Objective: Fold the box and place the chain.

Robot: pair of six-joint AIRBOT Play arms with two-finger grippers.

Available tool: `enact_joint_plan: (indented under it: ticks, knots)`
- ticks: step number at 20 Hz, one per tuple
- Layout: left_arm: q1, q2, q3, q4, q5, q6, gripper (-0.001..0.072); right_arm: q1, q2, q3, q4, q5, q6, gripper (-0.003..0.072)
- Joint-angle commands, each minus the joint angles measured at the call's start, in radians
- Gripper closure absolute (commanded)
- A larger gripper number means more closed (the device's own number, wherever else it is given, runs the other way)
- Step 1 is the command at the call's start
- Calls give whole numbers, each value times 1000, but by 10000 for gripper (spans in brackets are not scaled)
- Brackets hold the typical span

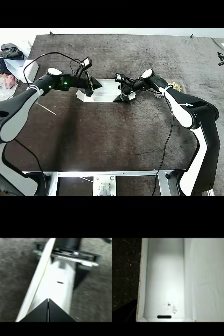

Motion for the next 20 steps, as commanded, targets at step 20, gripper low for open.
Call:
enact_joint_plan:
  ticks: [20]
  knots:
    - [-3,-100,71,159,126,-159,698,0,0,1,0,0,0,249]
